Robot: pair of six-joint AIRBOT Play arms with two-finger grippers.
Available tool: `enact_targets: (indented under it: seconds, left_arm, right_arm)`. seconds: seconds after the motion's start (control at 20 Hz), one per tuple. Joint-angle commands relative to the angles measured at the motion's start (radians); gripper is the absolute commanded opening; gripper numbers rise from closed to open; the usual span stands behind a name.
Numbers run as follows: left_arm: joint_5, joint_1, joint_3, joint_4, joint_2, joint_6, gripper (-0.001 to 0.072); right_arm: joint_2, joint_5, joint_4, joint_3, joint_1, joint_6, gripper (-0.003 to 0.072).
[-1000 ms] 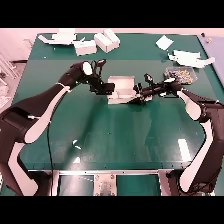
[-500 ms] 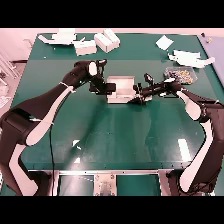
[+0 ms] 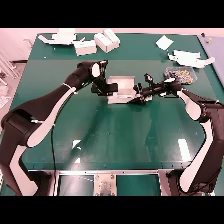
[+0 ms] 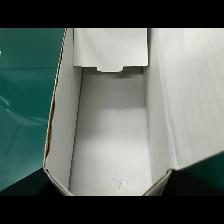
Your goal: Fold the box and place the chain.
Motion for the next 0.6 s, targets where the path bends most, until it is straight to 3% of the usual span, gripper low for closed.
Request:
enact_targets:
  seconds: [0.0,0.55]
  left_arm:
    - [0.019,-0.013,0.001,0.001,-0.001,-0.008,0.0315]
    - [0.013,-0.013,0.001,-0.026,-0.006,-0.006,0.0313]
  right_arm:
    - [0.0,-0.001,0.002,0.0,0.001,0.001,0.0587]
    - [0.0,-0.001,0.002,0.0,0.001,0.001,0.0587]
